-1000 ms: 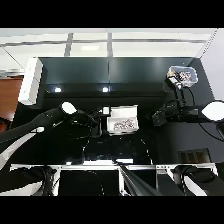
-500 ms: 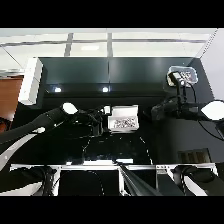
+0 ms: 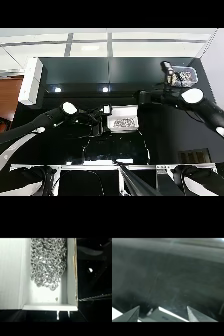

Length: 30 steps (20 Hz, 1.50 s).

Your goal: Fold the box and place the chain.

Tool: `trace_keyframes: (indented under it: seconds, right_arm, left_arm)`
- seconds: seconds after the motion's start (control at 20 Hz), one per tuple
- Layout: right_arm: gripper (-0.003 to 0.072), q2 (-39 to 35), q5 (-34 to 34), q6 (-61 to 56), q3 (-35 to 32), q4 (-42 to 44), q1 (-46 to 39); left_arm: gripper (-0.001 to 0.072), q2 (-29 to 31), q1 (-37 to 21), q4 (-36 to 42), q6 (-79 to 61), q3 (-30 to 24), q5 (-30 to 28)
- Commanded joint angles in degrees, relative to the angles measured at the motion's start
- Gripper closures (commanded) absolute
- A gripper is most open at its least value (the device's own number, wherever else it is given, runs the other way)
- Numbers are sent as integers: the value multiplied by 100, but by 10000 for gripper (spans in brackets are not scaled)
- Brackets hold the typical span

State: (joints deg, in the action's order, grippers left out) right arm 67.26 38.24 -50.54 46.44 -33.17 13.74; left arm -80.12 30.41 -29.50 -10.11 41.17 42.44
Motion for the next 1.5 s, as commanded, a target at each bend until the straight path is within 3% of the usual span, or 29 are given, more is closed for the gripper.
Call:
trace_keyframes:
  seconds: [0.0,0.1,0.3,0.8,1.25,1.3,1.35,1.45]
  right_arm:
    - [-34,457,1215,1888,481,-269,39]
    - [-34,413,1996,3176,560,-625,37]
    - [-34,396,2723,3456,621,-901,59]
    - [-34,398,2337,4122,188,-929,498]
    - [-34,398,2734,4120,188,-925,501]
    - [36,398,2702,4120,188,-964,503]
    - [204,398,2704,4118,188,-1025,501]
    - [413,398,2702,4116,188,-1056,498]
  left_arm:
    - [305,-2,-4,0,0,4,153]
    - [305,-2,-4,-2,0,4,153]
    - [305,-2,-2,-2,0,4,153]
    - [304,-2,0,-2,0,4,149]
    - [304,-2,0,0,2,4,149]
    - [304,-2,0,-2,0,4,149]
    - [304,-2,0,-2,0,4,149]
    - [304,-2,0,-2,0,4,149]
